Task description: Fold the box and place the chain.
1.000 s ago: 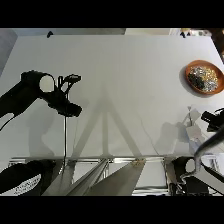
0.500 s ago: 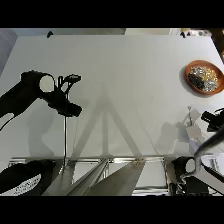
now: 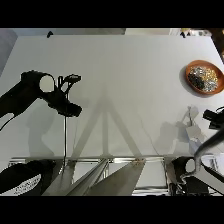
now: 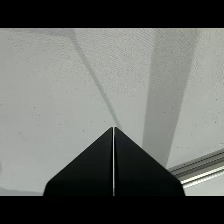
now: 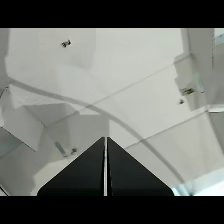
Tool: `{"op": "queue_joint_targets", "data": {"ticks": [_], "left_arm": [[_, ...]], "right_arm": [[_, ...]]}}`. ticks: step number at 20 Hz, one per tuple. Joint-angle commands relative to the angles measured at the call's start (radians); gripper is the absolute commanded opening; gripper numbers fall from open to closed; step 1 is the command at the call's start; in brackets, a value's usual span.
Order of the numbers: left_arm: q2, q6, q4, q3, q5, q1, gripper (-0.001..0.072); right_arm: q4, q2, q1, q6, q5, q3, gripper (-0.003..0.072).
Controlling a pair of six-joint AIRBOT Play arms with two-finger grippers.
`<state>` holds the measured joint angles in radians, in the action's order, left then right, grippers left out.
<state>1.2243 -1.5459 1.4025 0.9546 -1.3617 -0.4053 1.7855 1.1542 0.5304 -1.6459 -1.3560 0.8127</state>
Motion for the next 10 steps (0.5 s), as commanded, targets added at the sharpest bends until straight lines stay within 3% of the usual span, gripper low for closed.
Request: {"op": "queue_joint_targets", "data": {"ticks": [1,4,5,6,7,9,10], "left_arm": [[0.001,0.000,0.000,0.000,0.000,0.000,0.0010],[0.001,0.000,0.000,0.000,0.000,0.000,0.0010],[0.001,0.000,0.000,0.000,0.000,0.000,0.0010],[0.001,0.000,0.000,0.000,0.000,0.000,0.0010],[0.001,0.000,0.000,0.000,0.000,0.000,0.0010],[0.001,0.000,0.001,0.000,0.000,0.000,0.0010],[0.001,0.000,0.000,0.000,0.000,0.000,0.0010]], "right_arm": [[0.166,-0.001,0.001,0.120,-0.108,0.119,0.0017],[0.230,-0.001,0.001,0.128,-0.121,0.198,0.0021],[0.231,0.001,0.001,0.137,-0.111,0.199,0.0165],[0.235,0.008,0.008,0.162,-0.110,0.199,0.0555],[0.235,0.020,0.018,0.177,-0.106,0.199,0.0696],[0.250,0.054,0.041,0.177,-0.112,0.199,0.0675],[0.279,0.069,0.050,0.177,-0.116,0.199,0.0611]]}}
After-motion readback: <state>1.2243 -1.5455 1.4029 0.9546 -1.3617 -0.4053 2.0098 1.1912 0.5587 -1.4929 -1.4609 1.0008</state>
